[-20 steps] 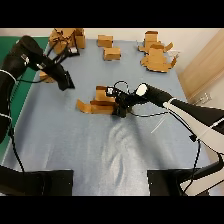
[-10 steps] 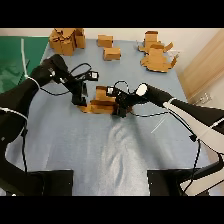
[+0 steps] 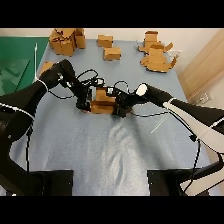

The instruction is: Fold the box.

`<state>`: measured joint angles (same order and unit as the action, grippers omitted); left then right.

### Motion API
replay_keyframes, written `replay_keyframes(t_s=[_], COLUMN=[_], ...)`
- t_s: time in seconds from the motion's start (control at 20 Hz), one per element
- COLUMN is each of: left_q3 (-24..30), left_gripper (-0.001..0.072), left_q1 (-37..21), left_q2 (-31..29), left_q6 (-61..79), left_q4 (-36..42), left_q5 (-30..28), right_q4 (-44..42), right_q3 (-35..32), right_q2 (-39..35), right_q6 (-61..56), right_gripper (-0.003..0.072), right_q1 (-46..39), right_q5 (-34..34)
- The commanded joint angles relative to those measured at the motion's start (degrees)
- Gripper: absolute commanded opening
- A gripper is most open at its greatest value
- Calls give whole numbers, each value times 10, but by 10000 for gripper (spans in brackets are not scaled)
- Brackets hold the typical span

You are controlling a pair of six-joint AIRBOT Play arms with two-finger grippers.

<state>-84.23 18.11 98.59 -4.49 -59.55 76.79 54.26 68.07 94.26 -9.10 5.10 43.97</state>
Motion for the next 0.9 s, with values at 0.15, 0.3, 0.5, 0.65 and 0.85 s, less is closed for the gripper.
replay_keyframes(t_s=[0.15,0.3,0.5,0.65,0.85], left_q3=[1,1,1,1,1], left_gripper=[311,296,108,111,139], left_q1=[14,16,16,15,14], left_q2=[1,2,2,2,-11], left_q6=[0,0,2,0,-22], left_q4=[6,6,5,3,14], left_q5=[21,25,14,5,25], right_q4=[0,0,0,0,0], right_q3=[0,0,0,0,0], right_q2=[0,0,0,0,0], right_q6=[0,0,0,0,0], right_gripper=[508,509,508,508,508], right_q1=[0,0,0,0,0], right_q5=[-1,-1,-1,-1,-1])
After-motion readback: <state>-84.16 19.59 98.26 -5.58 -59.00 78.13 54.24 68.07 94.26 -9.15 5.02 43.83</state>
